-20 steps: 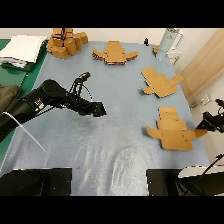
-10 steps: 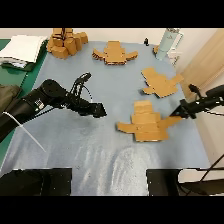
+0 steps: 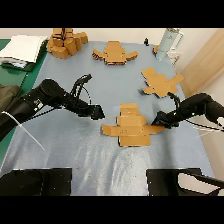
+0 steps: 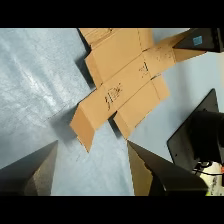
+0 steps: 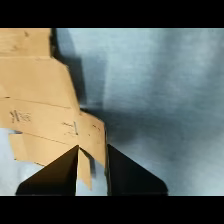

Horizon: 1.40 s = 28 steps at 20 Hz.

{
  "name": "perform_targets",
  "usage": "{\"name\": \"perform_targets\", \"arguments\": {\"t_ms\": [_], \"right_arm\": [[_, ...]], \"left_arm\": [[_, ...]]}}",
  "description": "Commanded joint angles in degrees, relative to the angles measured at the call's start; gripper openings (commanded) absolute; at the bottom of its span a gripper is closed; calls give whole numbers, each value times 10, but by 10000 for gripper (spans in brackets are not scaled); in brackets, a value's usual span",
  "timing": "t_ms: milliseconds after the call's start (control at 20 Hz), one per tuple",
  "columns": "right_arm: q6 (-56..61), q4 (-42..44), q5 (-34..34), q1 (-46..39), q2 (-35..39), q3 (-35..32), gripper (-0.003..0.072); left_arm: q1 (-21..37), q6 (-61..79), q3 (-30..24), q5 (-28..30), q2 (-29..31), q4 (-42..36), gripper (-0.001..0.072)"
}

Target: Fold the box.

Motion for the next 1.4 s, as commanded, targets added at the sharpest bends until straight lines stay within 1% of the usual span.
{"name": "perform_targets", "arguments": {"t_ms": [0,50,100,150,200,300,350,500,600,700,800,850,950,1050,1100,1200,1300,1350], "right_arm": [[38,-62,-10,12,7,-11,285],[31,-54,-13,12,6,-11,283],[11,-34,-15,12,4,-11,282],[-15,-2,-16,13,2,-11,264],[-36,26,-16,19,-3,-11,159],[-44,38,-9,40,-16,-11,29],[-56,44,-3,61,-22,-11,5],[-103,96,70,133,-16,-12,3],[-108,105,124,186,10,-26,3],[-106,107,181,237,49,-65,3],[-79,110,257,291,101,-122,3],[-66,109,283,311,124,-141,3],[-49,109,301,330,158,-160,3],[-45,109,302,340,167,-164,3],[-43,109,302,345,166,-164,3],[-43,109,304,349,166,-165,3],[-43,108,304,349,166,-165,3],[-43,108,304,349,166,-165,3]], "left_arm": [[20,4,0,-35,0,2,652],[26,5,0,-41,0,2,652],[30,4,0,-45,0,1,651],[33,5,0,-47,0,2,652],[33,5,0,-45,0,2,652],[32,4,0,-41,0,-3,652],[32,2,0,-41,0,-10,651],[34,15,0,-29,0,-15,651],[52,24,0,-35,0,-1,651],[79,24,-3,-64,0,11,651],[103,26,-14,-76,-1,11,651],[115,34,-22,-75,-1,11,651],[132,50,-29,-57,-12,3,651],[139,85,-28,-45,-47,-22,651],[139,108,-28,-46,-71,-51,650],[139,174,-24,-56,-130,-137,650],[139,232,-1,-86,-190,-209,649],[139,252,18,-113,-220,-237,600]]}}
